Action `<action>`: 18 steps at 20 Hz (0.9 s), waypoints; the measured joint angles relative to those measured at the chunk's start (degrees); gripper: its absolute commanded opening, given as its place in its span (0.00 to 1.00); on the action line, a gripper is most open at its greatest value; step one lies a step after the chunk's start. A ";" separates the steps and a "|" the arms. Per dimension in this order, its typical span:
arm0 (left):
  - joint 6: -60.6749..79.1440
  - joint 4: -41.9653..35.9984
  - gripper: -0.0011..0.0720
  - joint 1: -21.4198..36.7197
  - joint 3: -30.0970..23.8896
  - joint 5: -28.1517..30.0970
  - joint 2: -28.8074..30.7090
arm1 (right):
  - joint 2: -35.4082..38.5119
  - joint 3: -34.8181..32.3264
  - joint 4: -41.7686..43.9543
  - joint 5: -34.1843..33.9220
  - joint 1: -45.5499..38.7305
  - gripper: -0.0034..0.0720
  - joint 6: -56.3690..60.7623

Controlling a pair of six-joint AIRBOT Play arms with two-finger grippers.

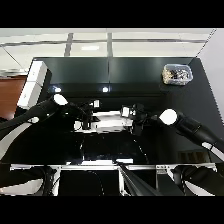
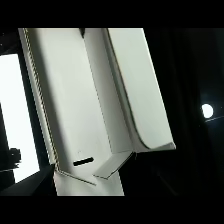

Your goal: Fold the box and place the chain.

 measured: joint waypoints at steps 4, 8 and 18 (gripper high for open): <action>0.00 -0.02 0.05 0.02 0.00 0.00 0.00 | -0.85 0.20 2.36 0.90 -1.73 0.93 -2.82; 0.02 -0.02 0.05 0.02 0.00 -0.04 0.00 | -4.20 1.07 9.44 2.40 -2.43 0.93 -10.80; 0.09 0.00 0.05 0.00 0.00 -0.37 -0.02 | -8.66 2.91 16.98 7.78 -4.35 0.93 -21.97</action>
